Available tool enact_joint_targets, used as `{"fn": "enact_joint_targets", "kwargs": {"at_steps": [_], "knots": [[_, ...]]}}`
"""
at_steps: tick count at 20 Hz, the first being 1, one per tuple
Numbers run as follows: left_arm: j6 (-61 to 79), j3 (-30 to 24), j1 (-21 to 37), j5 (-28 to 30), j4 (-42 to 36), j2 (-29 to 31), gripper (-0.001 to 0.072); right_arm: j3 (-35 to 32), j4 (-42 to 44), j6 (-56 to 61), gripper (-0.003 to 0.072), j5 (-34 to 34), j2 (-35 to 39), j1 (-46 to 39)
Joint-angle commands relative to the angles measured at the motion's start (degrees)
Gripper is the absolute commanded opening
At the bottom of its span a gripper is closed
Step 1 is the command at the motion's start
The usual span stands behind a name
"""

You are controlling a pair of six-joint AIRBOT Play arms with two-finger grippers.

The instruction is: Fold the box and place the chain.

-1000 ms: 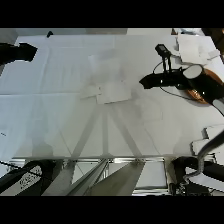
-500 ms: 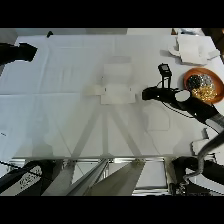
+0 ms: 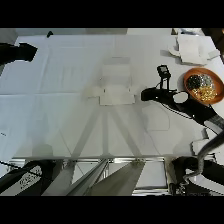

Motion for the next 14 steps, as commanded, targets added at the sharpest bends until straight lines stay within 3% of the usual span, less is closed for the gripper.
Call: {"fn": "enact_joint_targets", "kwargs": {"at_steps": [1,8,10,12,14], "knots": [[0.02,0.00,0.02,0.00,0.02,0.02,0.0698,-0.04,0.09,0.00,0.0012,-0.13,-0.02,0.07],[-0.17,0.00,0.02,0.02,-0.02,0.02,0.0698,-0.04,0.09,0.02,0.0012,-0.13,-0.02,0.07],[-0.83,0.00,0.02,1.55,-3.19,0.02,0.0698,-0.04,0.09,0.02,0.0012,-0.15,-0.02,0.07],[-2.73,0.00,0.00,-0.87,-9.55,0.07,0.0697,-0.04,0.09,0.02,0.0012,-0.15,-0.04,0.07],[-2.71,0.00,-0.31,-5.16,-11.15,-0.09,0.0695,-0.04,0.09,0.00,0.0012,-0.15,-0.04,0.07]]}}
